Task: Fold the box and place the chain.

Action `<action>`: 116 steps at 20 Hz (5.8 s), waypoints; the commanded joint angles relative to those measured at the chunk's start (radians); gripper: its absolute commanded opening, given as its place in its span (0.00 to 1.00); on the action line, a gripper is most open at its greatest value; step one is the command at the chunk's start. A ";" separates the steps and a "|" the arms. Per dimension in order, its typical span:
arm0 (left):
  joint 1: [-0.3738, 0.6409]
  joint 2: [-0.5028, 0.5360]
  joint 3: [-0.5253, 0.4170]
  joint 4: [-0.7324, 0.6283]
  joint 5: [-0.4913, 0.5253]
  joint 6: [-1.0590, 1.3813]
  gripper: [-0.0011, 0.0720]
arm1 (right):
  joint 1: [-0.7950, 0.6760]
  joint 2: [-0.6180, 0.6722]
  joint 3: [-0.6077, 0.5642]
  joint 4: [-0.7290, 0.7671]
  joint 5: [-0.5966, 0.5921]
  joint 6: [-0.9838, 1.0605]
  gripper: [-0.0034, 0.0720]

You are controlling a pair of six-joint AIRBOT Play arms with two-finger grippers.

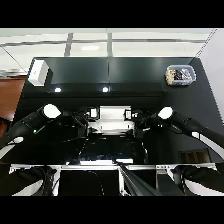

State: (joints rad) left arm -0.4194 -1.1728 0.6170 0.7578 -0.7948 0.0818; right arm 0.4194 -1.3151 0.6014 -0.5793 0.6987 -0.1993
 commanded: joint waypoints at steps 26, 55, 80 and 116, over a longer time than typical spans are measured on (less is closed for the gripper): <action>-0.068 -0.146 0.011 -0.241 0.022 -0.008 0.05 | 0.000 0.000 0.001 0.000 0.000 0.000 0.13; 0.544 -0.117 -0.111 -0.152 -0.409 -1.132 0.04 | 0.000 0.000 0.001 0.000 0.000 0.000 0.13; 0.154 -0.236 0.146 -0.208 -0.422 -1.093 0.75 | 0.000 0.000 0.001 0.000 0.000 0.000 0.13; -0.363 -0.259 0.404 0.712 -0.247 -2.283 0.54 | 0.000 0.000 0.001 0.000 0.000 0.000 0.13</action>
State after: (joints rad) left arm -0.7300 -1.4220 1.0019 1.3888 -1.0389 -2.0628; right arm 0.4194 -1.3151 0.6014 -0.5797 0.6987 -0.1993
